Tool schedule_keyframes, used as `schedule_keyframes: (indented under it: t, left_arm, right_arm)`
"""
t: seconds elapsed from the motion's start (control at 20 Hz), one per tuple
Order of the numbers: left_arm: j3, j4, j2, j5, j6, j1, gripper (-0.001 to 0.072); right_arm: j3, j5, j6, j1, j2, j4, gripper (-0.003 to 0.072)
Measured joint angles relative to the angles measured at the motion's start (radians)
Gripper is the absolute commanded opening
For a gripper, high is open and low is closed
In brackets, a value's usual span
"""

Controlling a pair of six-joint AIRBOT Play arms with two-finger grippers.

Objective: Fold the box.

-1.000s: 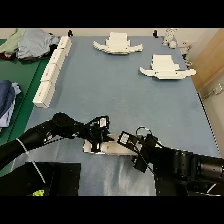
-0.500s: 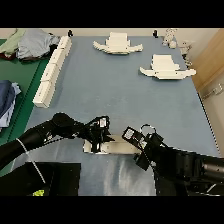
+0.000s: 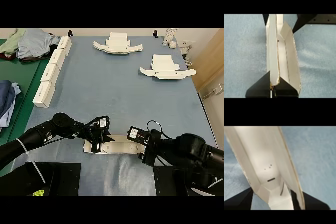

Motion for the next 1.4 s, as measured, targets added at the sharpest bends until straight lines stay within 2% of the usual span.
schedule_keyframes:
  t: [0.25,0.45,1.0,1.4]
  left_arm:
    - [0.0,0.0,0.0,0.0,0.0,0.0,0.0014]
    - [0.0,0.0,0.0,0.001,0.0,0.0,0.0014]
    - [0.0,0.0,0.0,0.001,0.0,0.0,0.0014]
    - [0.0,0.0,0.0,0.001,0.0,0.0,0.0013]
  right_arm:
    - [-0.027,-0.001,-0.615,-0.275,-0.049,0.408,0.072]
    - [-0.032,0.006,-0.845,-0.351,-0.13,0.545,0.072]
    - [-0.041,-0.011,-0.903,-0.38,-0.159,0.587,0.0711]
    - [-0.072,0.006,-1.046,-0.42,-0.207,0.679,0.0699]
